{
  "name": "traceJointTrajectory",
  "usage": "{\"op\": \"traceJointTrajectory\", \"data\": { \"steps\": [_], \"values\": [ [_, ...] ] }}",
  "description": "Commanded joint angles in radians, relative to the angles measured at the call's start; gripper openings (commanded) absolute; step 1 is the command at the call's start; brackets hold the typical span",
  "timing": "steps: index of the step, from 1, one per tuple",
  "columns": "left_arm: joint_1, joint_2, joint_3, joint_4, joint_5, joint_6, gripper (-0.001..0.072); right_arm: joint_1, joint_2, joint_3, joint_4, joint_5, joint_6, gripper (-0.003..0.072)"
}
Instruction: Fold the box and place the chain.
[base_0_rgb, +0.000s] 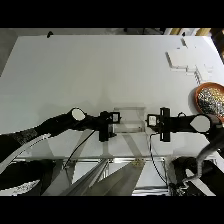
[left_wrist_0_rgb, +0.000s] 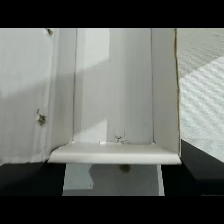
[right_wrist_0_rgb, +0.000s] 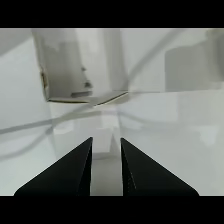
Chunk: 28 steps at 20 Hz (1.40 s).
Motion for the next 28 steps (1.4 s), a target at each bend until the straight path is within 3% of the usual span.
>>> {"op": "traceJointTrajectory", "data": {
  "steps": [1,7,9,13,14,16,17,21,22,24,28],
  "values": [
    [0.001,0.001,0.001,0.0,0.0,0.0,0.0173,0.001,-0.011,-0.057,0.091,-0.059,-0.145,0.0199],
    [0.001,0.001,0.001,0.0,0.0,0.0,0.0173,0.001,-0.132,-0.058,0.342,-0.067,-0.264,0.0195],
    [0.001,0.001,0.001,0.0,0.0,0.0,0.0173,0.001,-0.155,-0.058,0.379,-0.071,-0.297,0.0149],
    [0.001,0.001,0.001,0.0,0.0,0.0,0.0173,0.001,-0.19,-0.058,0.45,-0.069,-0.31,0.0162],
    [0.001,0.001,0.001,0.0,0.0,0.0,0.0173,0.001,-0.205,-0.058,0.466,-0.069,-0.31,0.0199],
    [0.001,0.0,0.001,0.0,0.0,0.0,0.0173,0.001,-0.228,-0.058,0.481,-0.061,-0.306,0.041],
    [0.001,0.001,0.001,0.0,0.0,0.0,0.0173,0.001,-0.227,-0.058,0.475,-0.059,-0.288,0.0458],
    [0.001,0.001,0.001,0.0,0.0,0.0,0.0173,0.0,-0.135,-0.058,0.301,-0.059,-0.048,0.0462],
    [0.001,0.0,0.001,0.0,0.0,0.0,0.0173,0.0,-0.087,-0.058,0.235,-0.056,0.049,0.0449],
    [0.001,0.001,0.001,0.0,0.0,0.0,0.0173,0.0,0.016,-0.057,0.156,-0.045,0.213,0.0345],
    [0.001,0.0,0.001,0.0,0.0,0.0,0.0173,0.0,0.202,-0.045,0.13,0.018,0.395,0.0059]
  ]
}}
